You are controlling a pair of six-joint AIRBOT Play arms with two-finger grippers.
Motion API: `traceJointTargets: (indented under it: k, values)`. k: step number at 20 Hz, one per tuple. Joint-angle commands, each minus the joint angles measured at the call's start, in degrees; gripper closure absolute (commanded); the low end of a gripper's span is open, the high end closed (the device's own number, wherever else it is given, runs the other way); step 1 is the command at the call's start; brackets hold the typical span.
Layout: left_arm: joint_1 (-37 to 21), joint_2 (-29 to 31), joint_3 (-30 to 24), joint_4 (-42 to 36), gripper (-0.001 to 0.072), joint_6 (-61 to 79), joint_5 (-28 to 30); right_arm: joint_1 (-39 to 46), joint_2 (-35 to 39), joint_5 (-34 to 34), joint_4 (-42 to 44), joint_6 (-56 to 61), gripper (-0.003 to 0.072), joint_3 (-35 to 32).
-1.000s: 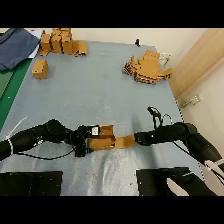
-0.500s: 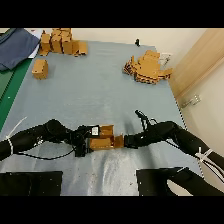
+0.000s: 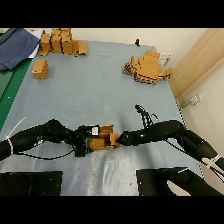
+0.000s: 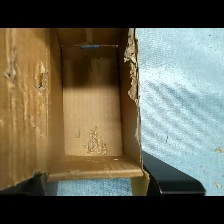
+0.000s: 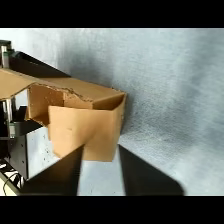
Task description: Fold the box.
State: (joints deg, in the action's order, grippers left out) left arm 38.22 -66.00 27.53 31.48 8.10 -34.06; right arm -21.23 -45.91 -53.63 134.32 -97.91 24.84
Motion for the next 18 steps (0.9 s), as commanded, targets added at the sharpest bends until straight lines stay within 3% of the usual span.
traceJointTargets:
  k: [1,7,10,14,18]
  values:
    - [0.0,0.0,0.0,0.0,0.0355,0.0,0.0,-1.7,0.5,1.2,-0.1,0.5,0.019,0.3]
    - [0.0,0.0,0.0,0.0,0.0354,0.0,0.0,-10.2,-6.8,9.7,-6.6,9.4,0.0249,2.0]
    - [0.0,0.0,0.0,0.0,0.0354,0.0,0.0,-16.5,-9.9,9.2,-20.9,23.9,0.0264,8.6]
    - [0.0,0.0,0.0,0.0,0.0355,0.0,0.0,-26.4,-16.2,-1.4,-42.1,47.3,0.0264,18.8]
    - [0.0,0.0,0.0,0.0,0.0355,0.0,0.0,-32.3,-24.9,-10.0,-50.4,59.6,0.0264,26.1]
